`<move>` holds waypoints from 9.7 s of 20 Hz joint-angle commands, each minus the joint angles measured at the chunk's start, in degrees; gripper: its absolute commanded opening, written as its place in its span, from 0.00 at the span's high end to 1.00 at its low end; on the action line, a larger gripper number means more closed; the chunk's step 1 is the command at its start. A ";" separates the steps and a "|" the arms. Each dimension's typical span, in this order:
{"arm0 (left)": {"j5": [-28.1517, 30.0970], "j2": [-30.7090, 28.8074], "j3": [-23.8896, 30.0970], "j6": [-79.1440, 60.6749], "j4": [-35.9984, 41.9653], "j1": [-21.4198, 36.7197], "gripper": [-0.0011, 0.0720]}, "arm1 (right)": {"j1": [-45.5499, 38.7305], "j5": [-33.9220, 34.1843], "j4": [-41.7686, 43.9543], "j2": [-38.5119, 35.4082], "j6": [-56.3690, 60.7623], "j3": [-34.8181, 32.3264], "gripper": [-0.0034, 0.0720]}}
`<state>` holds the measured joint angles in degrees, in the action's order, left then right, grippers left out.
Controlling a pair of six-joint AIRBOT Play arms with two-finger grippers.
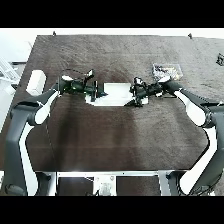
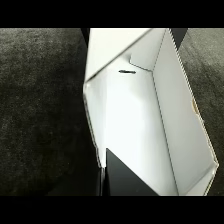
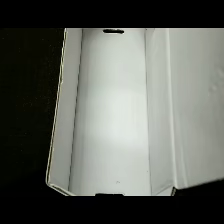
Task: Fold the box and place the chain.
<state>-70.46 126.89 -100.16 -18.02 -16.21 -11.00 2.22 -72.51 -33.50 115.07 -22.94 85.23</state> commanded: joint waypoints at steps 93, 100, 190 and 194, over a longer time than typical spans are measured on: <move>20.59 -14.10 16.11 0.20 7.61 -2.93 0.96 | 0.02 -0.02 0.02 0.02 0.00 0.02 0.17; 20.20 -14.10 16.11 0.22 7.63 -2.93 0.96 | 0.02 -0.02 0.02 0.02 0.00 0.02 0.17; 12.81 -16.46 15.82 0.76 -11.80 -4.94 0.59 | 0.02 -0.02 0.02 0.02 0.00 0.02 0.17; 13.94 -14.82 15.82 -0.50 -10.36 -6.08 0.58 | 0.02 -0.02 0.02 0.02 0.00 0.02 0.17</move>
<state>-57.23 111.15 -84.33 -17.82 -27.75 -16.47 2.22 -72.53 -33.54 115.09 -23.00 85.23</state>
